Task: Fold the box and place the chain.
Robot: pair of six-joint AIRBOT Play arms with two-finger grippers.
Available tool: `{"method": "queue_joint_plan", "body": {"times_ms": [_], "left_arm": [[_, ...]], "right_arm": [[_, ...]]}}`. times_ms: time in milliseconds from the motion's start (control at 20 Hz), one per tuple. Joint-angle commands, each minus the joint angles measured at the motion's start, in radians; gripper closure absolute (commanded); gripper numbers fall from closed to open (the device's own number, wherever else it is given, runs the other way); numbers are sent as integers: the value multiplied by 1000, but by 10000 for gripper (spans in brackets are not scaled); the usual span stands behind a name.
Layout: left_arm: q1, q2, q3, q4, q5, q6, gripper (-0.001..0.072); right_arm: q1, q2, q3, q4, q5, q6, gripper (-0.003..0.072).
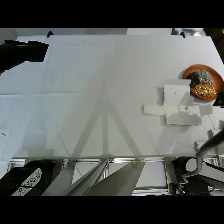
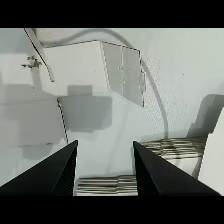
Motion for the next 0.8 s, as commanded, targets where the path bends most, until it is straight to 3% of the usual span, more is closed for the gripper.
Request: {"method": "queue_joint_plan", "body": {"times_ms": [0, 350, 650, 750], "left_arm": [[0, 1, 0, 0, 0, 0, 12], [0, 1, 0, 0, 0, 0, 12], [0, 1, 0, 0, 0, 0, 12], [0, 1, 0, 0, 0, 0, 12]], "right_arm": [[-2, -76, 8, -5, -43, -138, 273], [-64, -110, 8, -5, -123, -192, 275], [-80, -210, 8, 22, -95, -204, 276], [-80, -251, 8, 46, -89, -204, 310]]}}
